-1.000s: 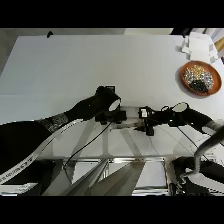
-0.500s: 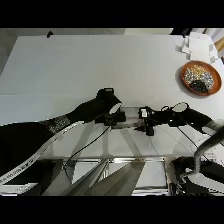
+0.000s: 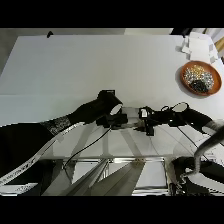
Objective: Fold the box and place the chain.
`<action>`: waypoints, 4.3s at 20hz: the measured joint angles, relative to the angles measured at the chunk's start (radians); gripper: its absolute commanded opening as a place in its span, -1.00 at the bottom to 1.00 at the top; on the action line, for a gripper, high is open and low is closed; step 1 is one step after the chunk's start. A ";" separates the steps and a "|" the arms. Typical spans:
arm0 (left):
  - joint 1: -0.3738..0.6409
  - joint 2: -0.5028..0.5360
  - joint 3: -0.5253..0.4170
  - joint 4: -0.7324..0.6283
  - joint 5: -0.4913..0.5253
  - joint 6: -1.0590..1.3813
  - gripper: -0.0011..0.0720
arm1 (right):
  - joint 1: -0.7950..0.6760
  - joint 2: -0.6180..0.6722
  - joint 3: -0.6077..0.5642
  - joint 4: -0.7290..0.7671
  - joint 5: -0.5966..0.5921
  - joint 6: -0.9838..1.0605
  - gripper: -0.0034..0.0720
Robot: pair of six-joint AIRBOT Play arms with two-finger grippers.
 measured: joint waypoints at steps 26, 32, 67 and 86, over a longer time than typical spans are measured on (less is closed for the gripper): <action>0.015 0.048 -0.038 -0.002 0.009 0.039 -0.36 | 0.000 0.000 0.000 0.001 0.000 0.001 -0.01; 0.039 0.128 -0.038 -0.004 -0.004 0.215 -0.36 | 0.000 0.000 0.000 0.001 0.000 0.001 -0.01; 0.387 0.267 -0.622 -0.882 0.489 2.772 0.93 | 0.000 0.000 0.000 0.001 0.000 0.001 -0.01; 0.336 0.250 -0.623 -1.006 0.525 2.816 0.94 | 0.000 0.000 0.000 0.000 0.000 0.001 -0.01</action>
